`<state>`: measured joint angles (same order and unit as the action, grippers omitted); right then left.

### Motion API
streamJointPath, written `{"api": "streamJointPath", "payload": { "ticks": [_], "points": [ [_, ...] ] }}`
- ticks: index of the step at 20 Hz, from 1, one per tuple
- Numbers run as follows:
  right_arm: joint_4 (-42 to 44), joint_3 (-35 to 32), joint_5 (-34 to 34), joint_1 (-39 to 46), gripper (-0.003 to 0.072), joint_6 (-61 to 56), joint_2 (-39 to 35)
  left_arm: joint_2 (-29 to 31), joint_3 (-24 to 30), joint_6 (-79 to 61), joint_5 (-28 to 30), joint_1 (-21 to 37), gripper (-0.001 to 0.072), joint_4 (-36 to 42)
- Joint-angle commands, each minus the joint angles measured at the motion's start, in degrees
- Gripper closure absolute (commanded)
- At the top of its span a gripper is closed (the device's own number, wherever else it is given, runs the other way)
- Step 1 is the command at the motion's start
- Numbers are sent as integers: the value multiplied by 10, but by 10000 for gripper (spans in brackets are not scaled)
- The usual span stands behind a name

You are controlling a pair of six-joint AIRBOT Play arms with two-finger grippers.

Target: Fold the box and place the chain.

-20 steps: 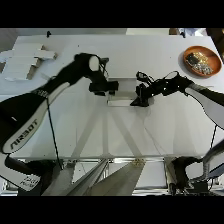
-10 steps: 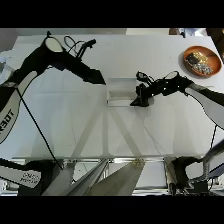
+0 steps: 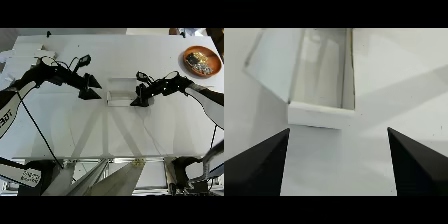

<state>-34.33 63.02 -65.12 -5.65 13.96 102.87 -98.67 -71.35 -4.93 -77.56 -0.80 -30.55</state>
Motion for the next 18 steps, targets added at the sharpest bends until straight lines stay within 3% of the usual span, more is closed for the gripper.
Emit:
{"api": "streamJointPath", "payload": {
  "ticks": [1, 10, 18],
  "points": [
    [0, 0, 0, 0, 232, 0, 0, -15, 14, -133, 18, -16, 8, -9],
    [0, 0, 0, 0, 232, 0, 0, -74, 14, -130, 111, -55, 7, 31],
    [0, 0, 0, 0, 232, 0, 0, -72, 14, -93, 122, -55, 8, 3]
  ]
}}
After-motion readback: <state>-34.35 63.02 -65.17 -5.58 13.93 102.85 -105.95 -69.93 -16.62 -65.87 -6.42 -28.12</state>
